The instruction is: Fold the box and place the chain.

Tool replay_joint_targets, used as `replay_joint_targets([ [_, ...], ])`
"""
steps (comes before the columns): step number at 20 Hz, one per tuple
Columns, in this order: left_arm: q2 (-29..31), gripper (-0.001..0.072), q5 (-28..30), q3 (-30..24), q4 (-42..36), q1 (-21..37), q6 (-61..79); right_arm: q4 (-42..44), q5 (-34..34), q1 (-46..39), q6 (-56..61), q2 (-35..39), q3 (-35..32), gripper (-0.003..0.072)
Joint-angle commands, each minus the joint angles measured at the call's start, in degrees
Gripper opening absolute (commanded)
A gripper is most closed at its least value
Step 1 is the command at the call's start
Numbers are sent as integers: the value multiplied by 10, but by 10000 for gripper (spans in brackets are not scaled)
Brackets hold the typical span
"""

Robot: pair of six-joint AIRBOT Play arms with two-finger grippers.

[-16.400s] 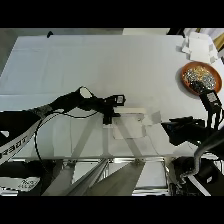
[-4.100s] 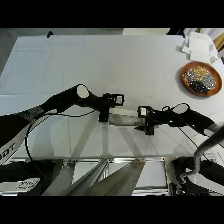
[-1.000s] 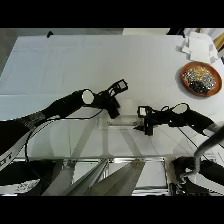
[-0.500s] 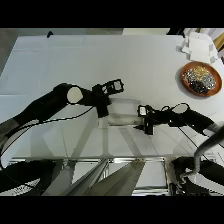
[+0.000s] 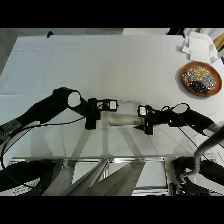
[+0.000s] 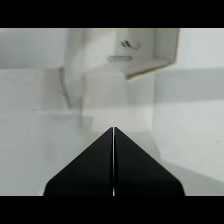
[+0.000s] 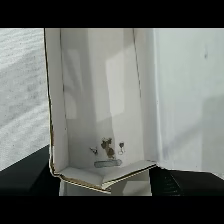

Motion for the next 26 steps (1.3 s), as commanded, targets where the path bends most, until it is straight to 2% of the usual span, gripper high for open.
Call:
replay_joint_targets([
  [1, -4, 9, 13, -35, 0, 4, 51, 0, 1, 0, 0, 0, 0, 296],
  [3, -4, 20, 19, -36, 0, 11, 72, 0, 1, 0, 0, 0, 0, 296],
  [4, -4, 91, 23, -36, -1, 14, 85, 0, 1, 0, 0, 0, 0, 296],
  [5, -4, 202, 30, -36, -11, 15, 104, 0, 1, 0, 0, 0, 0, 296],
  [6, -4, 232, 35, -36, -24, 17, 123, 0, 1, 0, 0, 0, 0, 296],
  [10, -4, 234, 48, -36, -112, 26, 266, 0, 0, 0, 0, 0, 0, 296],
  [13, -4, 233, 58, -36, -141, 47, 353, 0, 1, 0, 0, 0, 0, 296],
  [15, -4, 234, 59, -36, -143, 63, 328, 0, 1, 0, 0, 0, 0, 296],
  [16, -4, 270, 59, -36, -143, 72, 309, 0, 0, 0, 0, 0, 0, 296],
  [17, -4, 352, 59, -36, -144, 79, 302, 0, 0, 0, 0, 0, 0, 296],
  [18, -4, 397, 59, -36, -145, 82, 301, 0, 0, 0, 0, 0, 0, 296],
  [26, -40, 394, 64, -36, -188, 58, 348, 0, 1, 0, 0, 0, 0, 296],
])
